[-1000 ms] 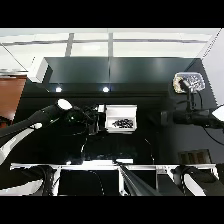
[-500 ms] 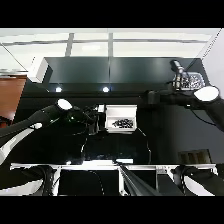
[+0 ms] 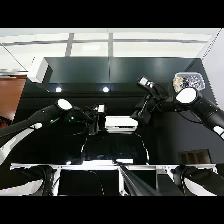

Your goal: Fold the box and place the chain.

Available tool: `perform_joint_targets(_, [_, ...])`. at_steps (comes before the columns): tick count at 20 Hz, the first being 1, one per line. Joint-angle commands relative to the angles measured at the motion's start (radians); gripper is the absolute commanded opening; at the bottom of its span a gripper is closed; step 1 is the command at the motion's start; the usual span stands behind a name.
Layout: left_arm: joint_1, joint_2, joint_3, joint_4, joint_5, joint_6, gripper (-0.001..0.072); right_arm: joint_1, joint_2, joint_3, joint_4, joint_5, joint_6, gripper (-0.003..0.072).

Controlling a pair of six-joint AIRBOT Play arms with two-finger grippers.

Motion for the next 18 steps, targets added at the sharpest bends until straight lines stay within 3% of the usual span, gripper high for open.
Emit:
perform_joint_targets(1, [-0.001,0.0,0.001,0.0,0.0,0.0,0.0351,0.017,0.008,0.001,-0.016,0.124,-0.15,0.0715])
perform_joint_targets(15, [-0.001,0.0,0.001,0.0,0.001,0.0,0.0351,0.087,0.008,-0.002,-0.08,0.053,-0.162,0.0713])
perform_joint_targets(17, [-0.001,0.0,0.001,0.0,0.001,0.0,0.0351,0.087,0.008,-0.002,-0.081,0.058,-0.15,0.0418])
perform_joint_targets(18, [-0.001,0.0,0.001,0.0,0.001,0.0,0.0351,0.087,0.008,-0.002,-0.081,0.058,-0.15,0.0418])
